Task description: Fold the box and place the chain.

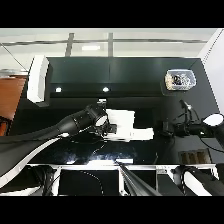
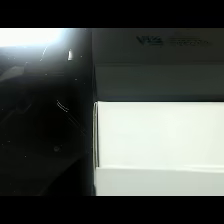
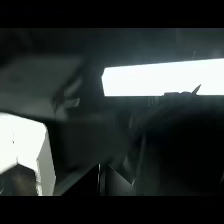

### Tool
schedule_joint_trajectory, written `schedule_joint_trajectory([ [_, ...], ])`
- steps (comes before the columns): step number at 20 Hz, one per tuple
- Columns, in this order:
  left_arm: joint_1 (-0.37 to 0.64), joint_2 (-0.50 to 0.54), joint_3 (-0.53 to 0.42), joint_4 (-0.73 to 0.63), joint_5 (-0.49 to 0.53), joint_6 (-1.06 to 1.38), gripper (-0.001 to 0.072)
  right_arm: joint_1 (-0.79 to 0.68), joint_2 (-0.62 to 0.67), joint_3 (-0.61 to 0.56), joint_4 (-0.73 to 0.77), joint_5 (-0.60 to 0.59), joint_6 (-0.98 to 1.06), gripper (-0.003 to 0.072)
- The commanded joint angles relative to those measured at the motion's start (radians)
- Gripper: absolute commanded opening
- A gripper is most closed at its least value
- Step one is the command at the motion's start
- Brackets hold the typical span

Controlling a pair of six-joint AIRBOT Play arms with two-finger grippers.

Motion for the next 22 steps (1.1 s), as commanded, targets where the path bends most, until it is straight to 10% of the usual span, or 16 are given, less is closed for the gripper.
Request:
schedule_joint_trajectory([
  [1,0.000,0.000,0.001,0.000,0.000,0.000,0.0028,0.043,-0.119,-0.001,0.032,0.069,0.038,0.0040],
  [8,0.000,0.000,0.001,0.000,0.000,0.000,0.0028,0.274,-0.192,0.002,0.251,-0.068,-0.025,0.0042],
  [9,0.000,0.000,0.001,0.000,-0.001,0.000,0.0028,0.283,-0.192,0.007,0.264,-0.059,-0.047,0.0124],
  [11,0.000,0.000,0.001,0.000,0.000,0.000,0.0028,0.280,-0.192,0.032,0.264,0.001,-0.074,0.0632],
  [12,0.000,0.000,0.001,0.000,0.000,0.000,0.0028,0.280,-0.192,0.050,0.263,0.037,-0.100,0.0683],
  [22,0.000,0.000,0.001,0.000,0.000,0.000,0.0028,0.377,-0.191,0.125,0.271,0.069,-0.087,0.0660],
])
